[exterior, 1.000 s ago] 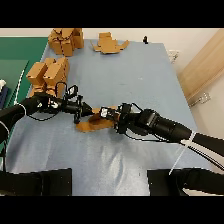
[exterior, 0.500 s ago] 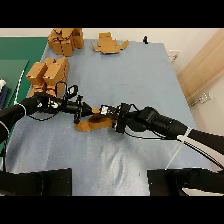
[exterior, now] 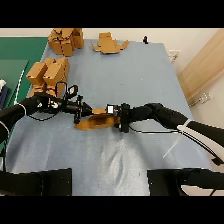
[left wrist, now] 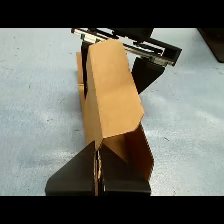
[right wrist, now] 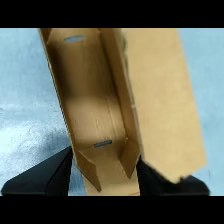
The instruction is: Fold the box.
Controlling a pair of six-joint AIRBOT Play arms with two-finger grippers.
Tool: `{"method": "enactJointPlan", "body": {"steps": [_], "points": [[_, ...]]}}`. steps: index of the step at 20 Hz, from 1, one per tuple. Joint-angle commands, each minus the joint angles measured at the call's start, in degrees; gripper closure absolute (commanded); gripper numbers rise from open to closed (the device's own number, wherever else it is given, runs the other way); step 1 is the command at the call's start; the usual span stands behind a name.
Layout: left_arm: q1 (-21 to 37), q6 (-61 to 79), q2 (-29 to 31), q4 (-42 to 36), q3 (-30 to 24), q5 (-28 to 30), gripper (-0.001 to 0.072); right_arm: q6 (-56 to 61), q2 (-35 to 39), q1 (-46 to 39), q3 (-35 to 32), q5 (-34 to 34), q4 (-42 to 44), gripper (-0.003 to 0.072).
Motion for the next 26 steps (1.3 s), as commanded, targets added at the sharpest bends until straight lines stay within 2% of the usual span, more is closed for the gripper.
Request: {"method": "enactJointPlan", "body": {"steps": [1, 6, 24, 25, 26], "points": [[0.0, 0.0, 0.0, -0.1, 0.0, 1.4, 0.0694, -7.0, -2.2, -1.0, 1.5, -4.7, 5.3, 0.0128], [0.0, 0.0, 0.0, -0.1, 0.0, 1.7, 0.0694, -7.0, -3.6, -1.0, 4.0, -4.3, 7.0, 0.0128], [0.0, 0.0, 0.0, -0.1, 0.0, 2.1, 0.0693, -6.8, -6.3, -1.1, 4.1, -7.2, 6.8, 0.0129], [0.0, 0.0, 0.0, -0.1, 0.0, 2.1, 0.0693, -6.8, -6.3, -1.1, 4.1, -7.4, 6.8, 0.0137], [0.0, 0.0, 0.0, -0.1, 0.0, 2.1, 0.0693, -6.8, -6.3, -1.1, 4.1, -7.6, 6.8, 0.0206]]}}
